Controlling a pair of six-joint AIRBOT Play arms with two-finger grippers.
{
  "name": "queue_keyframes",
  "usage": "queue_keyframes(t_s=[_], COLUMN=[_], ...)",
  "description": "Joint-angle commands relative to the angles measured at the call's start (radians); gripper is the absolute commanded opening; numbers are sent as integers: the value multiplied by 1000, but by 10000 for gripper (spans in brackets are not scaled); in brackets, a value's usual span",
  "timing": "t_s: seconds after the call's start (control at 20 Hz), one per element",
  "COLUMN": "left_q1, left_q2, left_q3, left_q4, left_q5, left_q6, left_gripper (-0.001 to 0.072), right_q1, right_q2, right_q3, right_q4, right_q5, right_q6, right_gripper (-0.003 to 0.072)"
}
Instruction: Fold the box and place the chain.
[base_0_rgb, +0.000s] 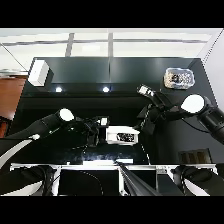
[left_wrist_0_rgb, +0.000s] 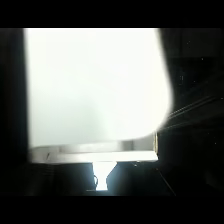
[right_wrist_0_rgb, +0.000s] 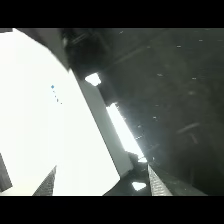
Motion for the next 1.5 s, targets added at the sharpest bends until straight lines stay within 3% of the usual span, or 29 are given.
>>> queue_keyframes(t_s=[0.0, 0.05, 0.25, 0.8, 0.9, 1.25, 1.4, 1.45], left_q1=[0, 0, 0, -1, -1, -1, -1, -1], left_q2=[-1, -1, -1, -1, -1, -1, -1, -1], left_q3=[0, 0, 0, 0, 0, 0, 0, 0], left_q4=[0, 0, 0, 1, 1, 1, 1, 1], left_q5=[6, 6, 6, 6, 6, 6, 5, 5], left_q6=[-2, -2, -2, -2, -2, -2, -2, -2], left_gripper=[487, 487, 487, 487, 487, 488, 487, 487], right_q1=[26, 26, 26, 26, 26, 111, 123, 123], right_q2=[-1, 0, -1, 4, 6, 6, 6, 6], right_q3=[-15, -37, -114, -114, -114, -114, -114, -114], right_q4=[24, 63, 92, 96, 95, -25, -20, -20], right_q5=[21, 28, 3, 26, 53, -29, -47, -46], right_q6=[-59, -76, -108, -182, -177, -165, -162, -161], right_gripper=[642, 601, 620, 621, 718, 705, 435, 414])
